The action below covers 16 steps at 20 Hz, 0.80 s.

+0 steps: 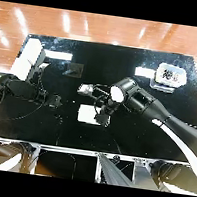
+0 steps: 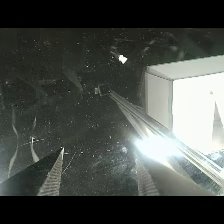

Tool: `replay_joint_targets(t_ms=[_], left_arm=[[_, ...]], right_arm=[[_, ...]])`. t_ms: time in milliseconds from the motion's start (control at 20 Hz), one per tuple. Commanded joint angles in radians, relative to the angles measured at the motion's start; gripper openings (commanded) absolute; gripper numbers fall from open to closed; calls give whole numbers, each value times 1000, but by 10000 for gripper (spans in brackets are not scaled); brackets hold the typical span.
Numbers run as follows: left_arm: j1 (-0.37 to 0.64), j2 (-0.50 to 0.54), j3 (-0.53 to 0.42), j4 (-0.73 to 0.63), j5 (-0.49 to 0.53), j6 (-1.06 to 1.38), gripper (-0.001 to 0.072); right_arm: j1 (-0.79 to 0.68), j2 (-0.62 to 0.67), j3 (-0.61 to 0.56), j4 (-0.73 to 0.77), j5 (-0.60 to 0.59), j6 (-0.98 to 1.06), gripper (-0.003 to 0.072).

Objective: Fold the box and place the chain.

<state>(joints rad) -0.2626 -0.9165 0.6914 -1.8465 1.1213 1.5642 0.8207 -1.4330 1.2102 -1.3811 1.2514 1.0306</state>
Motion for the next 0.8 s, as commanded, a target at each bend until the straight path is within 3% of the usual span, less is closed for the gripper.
replay_joint_targets(t_ms=[0, 350, 400, 450, 500, 750], left_arm=[[-1, 0, 0, -3, 0, -1, 546], [-1, 0, 0, -3, -4, -1, 546], [-1, 0, 0, -3, -4, -1, 546], [-1, 0, 0, -3, -4, -1, 546], [-1, 0, 0, -3, -4, -1, 546], [-1, 0, 0, -3, -4, -1, 546]], right_arm=[[1, 3, -11, -39, -72, -29, 720], [17, 3, -11, -37, -61, -63, 710], [23, 3, -11, -37, -59, -63, 613], [23, 3, -10, -31, -48, -74, 401], [23, 3, -10, -26, -39, -78, 343], [23, 3, -8, -30, -15, -78, 342]])
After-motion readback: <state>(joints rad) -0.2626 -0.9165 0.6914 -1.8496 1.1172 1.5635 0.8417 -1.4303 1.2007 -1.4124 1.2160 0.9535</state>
